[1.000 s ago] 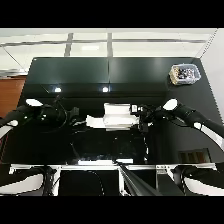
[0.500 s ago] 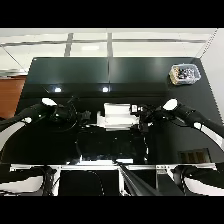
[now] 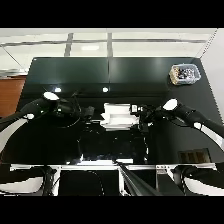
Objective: Fold the box and place the chain.
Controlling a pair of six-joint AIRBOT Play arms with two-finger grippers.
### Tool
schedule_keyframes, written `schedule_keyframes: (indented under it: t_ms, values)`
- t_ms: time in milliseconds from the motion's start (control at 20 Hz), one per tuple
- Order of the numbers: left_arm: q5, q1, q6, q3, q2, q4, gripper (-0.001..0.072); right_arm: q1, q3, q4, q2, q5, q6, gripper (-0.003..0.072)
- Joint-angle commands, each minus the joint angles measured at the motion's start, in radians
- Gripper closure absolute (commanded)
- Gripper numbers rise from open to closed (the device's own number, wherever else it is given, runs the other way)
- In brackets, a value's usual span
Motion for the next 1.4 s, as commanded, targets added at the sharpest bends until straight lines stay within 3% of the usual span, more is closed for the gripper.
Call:
schedule_keyframes:
  t_ms: [0,350,650,750,1050,1350]
  values:
    - [0.031,-0.068,-0.076,0.061,0.0,0.025,0.031,0.0,0.0,0.0,0.0,0.0,0.0,0.0551]
    - [0.06,-0.174,-0.447,0.199,0.0,0.388,0.031,0.0,0.0,0.0,0.0,0.0,0.0,0.0551]
    - [0.042,-0.182,-0.521,0.246,0.0,0.455,0.0317,0.0,0.0,0.0,0.0,0.0,0.0,0.0551]
    - [0.045,-0.201,-0.547,0.246,0.0,0.489,0.0367,0.0,0.0,0.0,0.0,0.0,0.0,0.0551]
    - [0.13,-0.266,-0.628,0.246,0.0,0.521,0.0368,0.0,0.0,0.0,0.0,0.0,0.0,0.0551]
    - [0.147,-0.335,-0.844,0.247,0.0,0.722,0.0368,0.0,0.0,0.0,0.0,0.0,0.0,0.0551]
